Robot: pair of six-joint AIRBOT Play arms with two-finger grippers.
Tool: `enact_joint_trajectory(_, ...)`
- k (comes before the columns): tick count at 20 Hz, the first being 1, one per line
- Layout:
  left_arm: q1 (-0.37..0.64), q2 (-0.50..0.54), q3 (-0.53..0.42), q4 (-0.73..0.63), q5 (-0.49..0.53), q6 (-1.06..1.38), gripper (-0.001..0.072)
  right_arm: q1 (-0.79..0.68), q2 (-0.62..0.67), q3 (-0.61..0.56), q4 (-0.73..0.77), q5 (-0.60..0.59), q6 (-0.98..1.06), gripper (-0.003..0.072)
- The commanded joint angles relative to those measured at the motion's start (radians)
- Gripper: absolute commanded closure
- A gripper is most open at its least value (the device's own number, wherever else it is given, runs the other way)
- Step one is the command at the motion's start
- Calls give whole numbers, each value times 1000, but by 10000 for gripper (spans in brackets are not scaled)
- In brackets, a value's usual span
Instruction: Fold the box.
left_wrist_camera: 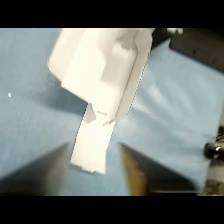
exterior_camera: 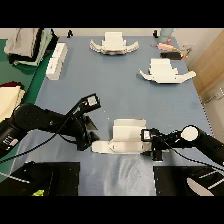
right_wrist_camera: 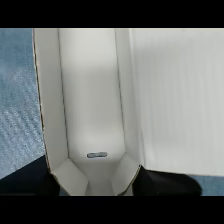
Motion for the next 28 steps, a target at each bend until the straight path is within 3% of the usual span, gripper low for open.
enact_joint_trajectory(1, 78, 10, -102, 17, 23, 231, 41, -1, 0, 0, 0, 0, 0, 186)
enact_joint_trajectory(3, 89, 9, -173, -47, 94, 382, 38, -1, 0, 0, 0, 0, 0, 186)
enact_joint_trajectory(7, 74, -24, -291, -367, 234, 743, 38, -1, 0, 0, 0, 0, 0, 186)
enact_joint_trajectory(15, -104, -224, -296, -372, 385, 767, 41, -1, 0, 0, 0, 0, 0, 187)
enact_joint_trajectory(18, -112, -281, -292, -381, 436, 767, 42, -1, 0, 0, 0, 0, 0, 186)
enact_joint_trajectory(22, -122, -331, -264, -446, 434, 767, 52, -1, 0, 0, 0, 0, 0, 186)
enact_joint_trajectory(23, -128, -337, -259, -457, 434, 767, 90, -1, 0, 0, 0, 0, 0, 186)
enact_joint_trajectory(24, -132, -340, -259, -464, 434, 767, 225, -1, 0, 0, 0, 0, 0, 186)
enact_joint_trajectory(25, -137, -340, -259, -464, 433, 767, 307, -1, 0, 0, 0, 0, 0, 186)
enact_joint_trajectory(27, -137, -340, -259, -468, 432, 767, 307, -1, 0, 0, 0, 0, 0, 186)
enact_joint_trajectory(28, -137, -340, -259, -468, 433, 767, 340, -1, 0, 0, 0, 0, 0, 186)
